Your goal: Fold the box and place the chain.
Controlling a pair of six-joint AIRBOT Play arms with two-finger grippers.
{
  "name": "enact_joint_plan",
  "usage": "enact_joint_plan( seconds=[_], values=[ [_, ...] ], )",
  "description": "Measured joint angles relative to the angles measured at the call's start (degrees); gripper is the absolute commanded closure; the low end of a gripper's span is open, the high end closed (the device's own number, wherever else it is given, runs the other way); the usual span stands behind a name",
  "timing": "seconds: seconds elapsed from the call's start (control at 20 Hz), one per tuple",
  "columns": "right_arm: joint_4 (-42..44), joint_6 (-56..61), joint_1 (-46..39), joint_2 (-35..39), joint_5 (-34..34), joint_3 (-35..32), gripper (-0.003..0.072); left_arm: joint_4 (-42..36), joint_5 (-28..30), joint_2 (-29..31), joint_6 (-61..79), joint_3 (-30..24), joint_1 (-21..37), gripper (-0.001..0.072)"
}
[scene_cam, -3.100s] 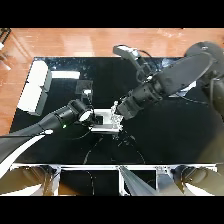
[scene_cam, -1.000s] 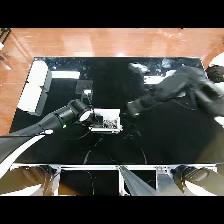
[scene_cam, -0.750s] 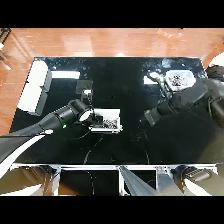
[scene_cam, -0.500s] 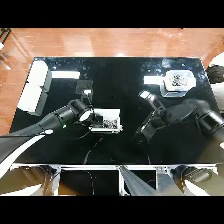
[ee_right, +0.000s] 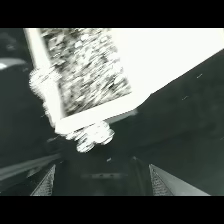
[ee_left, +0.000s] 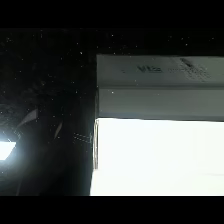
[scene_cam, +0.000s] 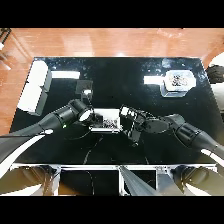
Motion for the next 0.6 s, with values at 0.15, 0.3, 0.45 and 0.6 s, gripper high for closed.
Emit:
enact_joint_plan(
  seconds=[0.15, 0.3, 0.45, 0.6],
  values=[
    [0.7, -2.4, 0.7, -2.3, 2.4, -0.1, -0.0008, -0.1, -0.1, 0.0, 0.0, 0.0, 0.0, 0.0692],
    [3.9, -8.1, 1.2, -4.0, 3.3, -0.2, -0.0008, -0.2, -0.1, 0.0, 0.0, 0.0, 0.0, 0.0692],
    [6.6, -13.1, 1.4, -5.4, 3.8, -0.2, -0.0008, -0.2, -0.2, 0.0, 0.0, 0.0, 0.0, 0.0692],
    [7.8, -15.9, 1.5, -6.7, 4.0, -0.2, -0.0007, -0.2, -0.3, 0.0, 0.0, 0.0, 0.0, 0.0692]
  ],
)
